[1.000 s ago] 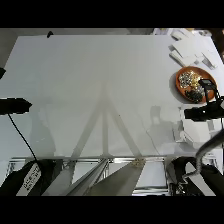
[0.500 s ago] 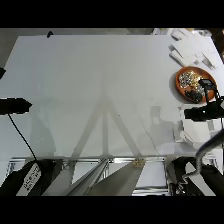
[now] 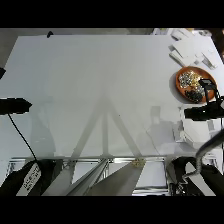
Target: Fold the box and place the chain.
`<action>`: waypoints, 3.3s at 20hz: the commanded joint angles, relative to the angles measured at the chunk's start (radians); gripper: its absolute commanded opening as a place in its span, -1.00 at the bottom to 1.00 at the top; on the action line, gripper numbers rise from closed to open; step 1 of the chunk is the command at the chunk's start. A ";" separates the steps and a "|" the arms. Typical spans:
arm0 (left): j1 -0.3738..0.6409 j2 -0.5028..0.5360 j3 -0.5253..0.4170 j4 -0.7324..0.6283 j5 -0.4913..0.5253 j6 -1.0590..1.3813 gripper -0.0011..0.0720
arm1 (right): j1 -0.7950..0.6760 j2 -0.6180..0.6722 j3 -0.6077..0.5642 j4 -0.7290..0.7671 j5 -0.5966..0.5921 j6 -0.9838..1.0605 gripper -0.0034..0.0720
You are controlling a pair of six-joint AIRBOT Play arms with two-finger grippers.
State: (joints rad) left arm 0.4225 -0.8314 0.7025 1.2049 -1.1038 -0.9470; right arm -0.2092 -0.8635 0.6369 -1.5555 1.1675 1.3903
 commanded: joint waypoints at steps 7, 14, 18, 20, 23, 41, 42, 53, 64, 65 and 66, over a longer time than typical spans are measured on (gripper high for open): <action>0.000 -0.001 0.000 0.000 0.000 0.000 -0.56 | -0.001 0.001 0.000 0.042 -0.131 0.012 -0.85; 0.000 -0.001 0.000 0.000 0.000 0.000 -0.56 | -0.001 0.001 0.000 -0.039 -0.177 0.083 -0.87; 0.000 -0.001 0.000 0.000 0.000 0.000 -0.56 | -0.026 0.001 0.000 -0.440 -0.018 0.122 -0.87; 0.000 -0.001 0.000 0.000 0.000 0.000 -0.56 | -0.093 0.001 0.000 -0.489 0.002 0.139 -0.44; 0.000 -0.001 0.000 0.000 0.000 0.000 -0.56 | -0.210 -0.017 -0.001 -0.480 -0.020 0.140 0.35; 0.000 -0.001 0.000 0.000 0.000 0.000 -0.56 | -0.290 -0.164 0.000 -0.474 0.019 0.049 -0.87; 0.000 -0.001 0.000 0.000 0.000 0.000 -0.56 | -0.233 -0.128 0.000 -0.428 0.039 0.040 -0.87; 0.000 -0.001 0.000 0.000 0.000 0.000 -0.56 | 0.386 0.186 -0.069 0.306 -0.122 0.079 -0.87; 0.000 -0.001 0.000 -0.003 0.000 -0.001 -0.55 | 0.638 0.182 -0.199 0.272 -0.277 0.182 -0.87; 0.000 -0.001 0.000 -0.023 0.000 -0.002 -0.56 | 0.638 0.177 -0.227 0.273 -0.297 0.182 -0.87; 0.000 -0.002 0.000 -0.047 0.001 -0.002 -0.56 | 0.638 0.171 -0.253 0.286 -0.327 0.182 -0.87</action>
State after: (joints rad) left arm 0.4225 -0.8318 0.7025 1.1938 -1.1034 -0.9474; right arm 0.4168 -0.6849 0.4412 -1.2751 0.8940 1.5650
